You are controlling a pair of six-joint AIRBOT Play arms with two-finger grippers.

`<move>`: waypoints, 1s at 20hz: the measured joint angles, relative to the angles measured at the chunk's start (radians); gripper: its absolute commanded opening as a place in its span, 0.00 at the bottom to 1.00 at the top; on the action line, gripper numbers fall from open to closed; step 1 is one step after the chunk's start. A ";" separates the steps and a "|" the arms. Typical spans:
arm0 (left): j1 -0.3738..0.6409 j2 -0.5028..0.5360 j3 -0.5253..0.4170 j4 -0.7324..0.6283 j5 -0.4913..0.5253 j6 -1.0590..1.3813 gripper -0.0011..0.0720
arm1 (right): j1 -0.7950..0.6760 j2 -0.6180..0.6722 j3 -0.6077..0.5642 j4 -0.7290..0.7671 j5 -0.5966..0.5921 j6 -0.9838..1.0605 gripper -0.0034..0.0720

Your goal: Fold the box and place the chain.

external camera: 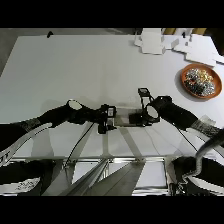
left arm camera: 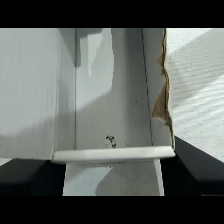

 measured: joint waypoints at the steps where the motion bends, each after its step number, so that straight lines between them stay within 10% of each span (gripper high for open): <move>1: 0.000 0.000 0.000 0.000 0.000 0.000 0.22 | 0.000 -0.001 0.000 -0.002 0.000 0.001 0.25; 3: 0.000 0.000 0.000 0.000 0.000 -0.001 0.22 | 0.000 -0.006 0.001 -0.007 0.004 0.002 0.07; 6: 0.000 0.000 0.000 -0.001 0.000 -0.002 0.22 | 0.000 -0.013 0.002 -0.007 0.008 0.009 0.07; 9: 0.000 0.000 0.000 0.000 0.000 0.003 0.22 | 0.001 -0.016 0.002 0.011 -0.013 -0.006 0.50; 20: 0.000 0.000 0.000 0.000 0.003 0.002 0.22 | -0.018 0.183 0.002 -0.106 0.120 -0.174 0.50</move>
